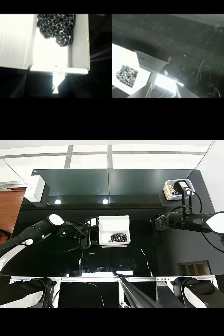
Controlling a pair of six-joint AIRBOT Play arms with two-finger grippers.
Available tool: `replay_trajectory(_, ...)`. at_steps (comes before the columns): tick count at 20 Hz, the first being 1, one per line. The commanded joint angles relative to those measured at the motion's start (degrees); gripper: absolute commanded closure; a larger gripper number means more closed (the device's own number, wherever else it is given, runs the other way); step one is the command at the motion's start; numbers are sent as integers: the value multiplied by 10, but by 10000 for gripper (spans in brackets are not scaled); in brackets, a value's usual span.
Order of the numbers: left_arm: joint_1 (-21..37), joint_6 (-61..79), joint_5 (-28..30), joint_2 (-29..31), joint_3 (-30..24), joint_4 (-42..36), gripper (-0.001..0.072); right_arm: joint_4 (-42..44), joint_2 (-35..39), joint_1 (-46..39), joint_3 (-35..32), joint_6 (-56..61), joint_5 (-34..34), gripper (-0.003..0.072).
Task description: Fold the box and place the chain.
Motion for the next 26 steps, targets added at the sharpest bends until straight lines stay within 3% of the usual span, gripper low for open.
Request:
replay_trajectory(1, -5, 0, -12, 0, 1, -14, -1, 0, 0, 0, -3, 0, -2, 349)
replay_trajectory(12, -17, -11, -21, 0, 1, 18, -1, 0, 0, 0, -5, 0, -2, 349)
replay_trajectory(17, -23, -35, -19, 0, 1, -12, -1, 0, 0, 0, -5, 0, -3, 349)
replay_trajectory(24, -62, -34, 27, 0, 1, -30, 0, 0, 0, 0, -5, 0, -3, 348)
replay_trajectory(26, -66, -34, 51, 0, 1, -28, 41, 0, 0, 0, -5, 0, -6, 348)
